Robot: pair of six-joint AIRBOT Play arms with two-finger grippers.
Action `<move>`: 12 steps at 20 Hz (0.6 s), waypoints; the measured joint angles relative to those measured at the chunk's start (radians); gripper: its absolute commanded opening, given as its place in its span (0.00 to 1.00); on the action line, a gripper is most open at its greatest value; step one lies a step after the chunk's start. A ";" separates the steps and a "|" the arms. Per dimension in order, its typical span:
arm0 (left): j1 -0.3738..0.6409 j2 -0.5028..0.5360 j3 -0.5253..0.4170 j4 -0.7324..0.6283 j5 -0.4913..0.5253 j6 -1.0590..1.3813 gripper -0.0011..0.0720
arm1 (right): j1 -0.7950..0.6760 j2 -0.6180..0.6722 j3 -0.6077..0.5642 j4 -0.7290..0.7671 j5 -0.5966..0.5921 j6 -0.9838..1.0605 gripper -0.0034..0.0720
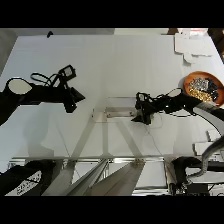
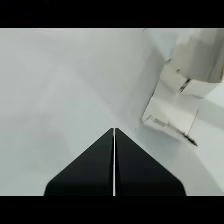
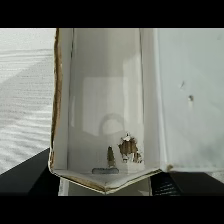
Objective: Fold the box and place the chain.
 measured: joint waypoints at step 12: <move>-0.111 -0.168 -0.095 0.087 0.048 -0.669 0.02 | 0.000 0.000 0.000 0.000 0.000 0.000 0.62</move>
